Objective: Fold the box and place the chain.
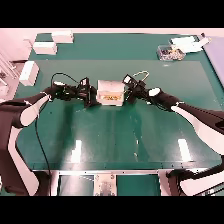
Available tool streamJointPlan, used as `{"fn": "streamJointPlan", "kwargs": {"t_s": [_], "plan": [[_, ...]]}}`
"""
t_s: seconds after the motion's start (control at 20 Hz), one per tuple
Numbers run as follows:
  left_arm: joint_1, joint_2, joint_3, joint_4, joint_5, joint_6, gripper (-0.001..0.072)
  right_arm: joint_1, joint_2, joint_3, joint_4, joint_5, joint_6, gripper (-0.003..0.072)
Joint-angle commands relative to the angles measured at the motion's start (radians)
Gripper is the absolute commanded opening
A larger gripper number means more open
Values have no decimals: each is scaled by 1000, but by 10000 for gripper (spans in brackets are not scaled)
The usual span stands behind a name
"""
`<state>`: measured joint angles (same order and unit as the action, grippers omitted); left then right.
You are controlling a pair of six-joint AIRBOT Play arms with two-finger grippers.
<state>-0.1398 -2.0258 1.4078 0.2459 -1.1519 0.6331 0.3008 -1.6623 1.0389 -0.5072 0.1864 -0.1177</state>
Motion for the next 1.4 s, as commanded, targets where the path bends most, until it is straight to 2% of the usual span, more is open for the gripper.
{"fn": "streamJointPlan", "kwargs": {"t_s": [0.0,0.15,0.2,0.25,0.3,0.4,0.5,0.6,0.7,0.85,1.05,1.35], "plan": [[0,0,1,0,0,0,483,1,2,9,3,-19,4,9],[0,0,1,0,0,0,483,3,21,12,13,-17,12,10],[0,0,1,0,0,0,483,2,29,9,2,-13,12,119],[0,0,1,0,0,0,483,-3,41,2,-13,-11,12,394],[0,0,1,0,0,0,482,-10,60,-11,-35,-11,12,551],[0,0,1,0,0,0,483,-32,108,-41,-66,-11,12,515],[0,0,1,0,0,0,483,-56,166,-75,-80,23,13,515],[0,0,1,0,0,0,483,-65,178,-82,-79,201,22,512],[0,0,1,0,1,0,483,-49,154,-84,-75,294,35,512],[0,0,1,0,1,0,482,-5,90,-82,-70,278,26,513],[0,0,1,0,0,0,483,15,53,-58,-73,164,5,513],[0,0,1,0,0,0,483,17,3,15,-74,154,5,496]]}}
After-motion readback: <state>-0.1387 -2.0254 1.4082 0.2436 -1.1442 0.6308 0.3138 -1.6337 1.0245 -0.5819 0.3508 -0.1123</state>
